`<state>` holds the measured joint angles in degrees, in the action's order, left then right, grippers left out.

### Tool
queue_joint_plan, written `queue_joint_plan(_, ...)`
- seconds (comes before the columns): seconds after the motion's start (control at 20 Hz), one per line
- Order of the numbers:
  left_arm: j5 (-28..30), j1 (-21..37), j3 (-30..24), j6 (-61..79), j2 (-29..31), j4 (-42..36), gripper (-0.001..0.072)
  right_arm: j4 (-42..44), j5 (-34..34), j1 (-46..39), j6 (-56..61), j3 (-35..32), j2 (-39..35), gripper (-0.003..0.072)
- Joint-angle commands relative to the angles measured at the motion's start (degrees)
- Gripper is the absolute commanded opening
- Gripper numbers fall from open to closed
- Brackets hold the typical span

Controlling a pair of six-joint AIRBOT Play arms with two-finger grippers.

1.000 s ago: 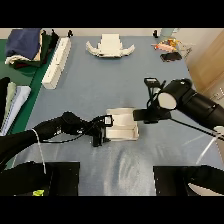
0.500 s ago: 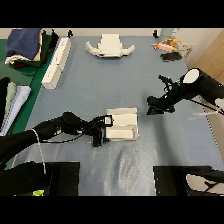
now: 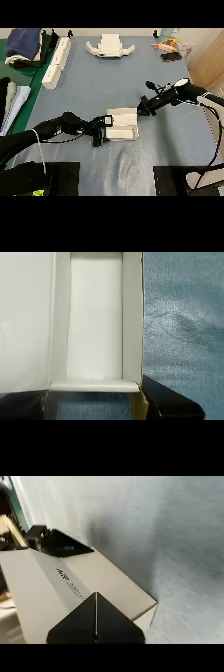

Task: Fold the box.

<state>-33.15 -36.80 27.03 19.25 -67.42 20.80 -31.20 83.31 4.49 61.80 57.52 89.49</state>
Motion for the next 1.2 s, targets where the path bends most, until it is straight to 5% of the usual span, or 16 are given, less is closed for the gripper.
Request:
queue_joint_plan(0.0, 0.02, 0.0, 0.04, 0.02, 0.0, 0.0, 0.0519, 1.44, 3.1, 2.73, -8.26, 0.02, -0.98, 0.0006)
queue_joint_plan(0.15, 0.02, 0.0, 0.04, 0.02, 0.0, 0.0, 0.0519, -4.63, 1.49, 6.12, -10.43, 0.0, -6.08, 0.0006)
queue_joint_plan(0.55, 0.02, 0.0, 0.04, 0.02, 0.0, 0.0, 0.0519, -19.32, -22.05, 19.69, -16.65, -12.55, -26.12, 0.0006)
queue_joint_plan(0.8, 0.02, 0.0, 0.04, 0.02, 0.0, 0.0, 0.0519, -20.94, -34.34, 28.2, -22.45, -21.27, -32.39, 0.0006)
queue_joint_plan(1.0, 0.0, 0.0, 0.04, 0.02, 0.0, 0.0, 0.0519, -31.8, -42.47, 36.2, -22.47, -24.92, -39.12, 0.0016)
queue_joint_plan(1.05, 0.0, 0.0, 0.04, 0.02, 0.0, 0.0, 0.0519, -34.18, -42.84, 37.38, -22.47, -25.68, -40.3, 0.0035)
queue_joint_plan(1.1, 0.0, 0.0, 0.04, 0.02, 0.0, 0.0, 0.0519, -36.28, -42.82, 38.21, -22.47, -26.25, -41.05, 0.0217)
queue_joint_plan(1.15, 0.02, 0.0, 0.04, 0.02, 0.0, 0.0, 0.0519, -37.35, -42.8, 38.66, -23.69, -26.69, -41.35, 0.031)
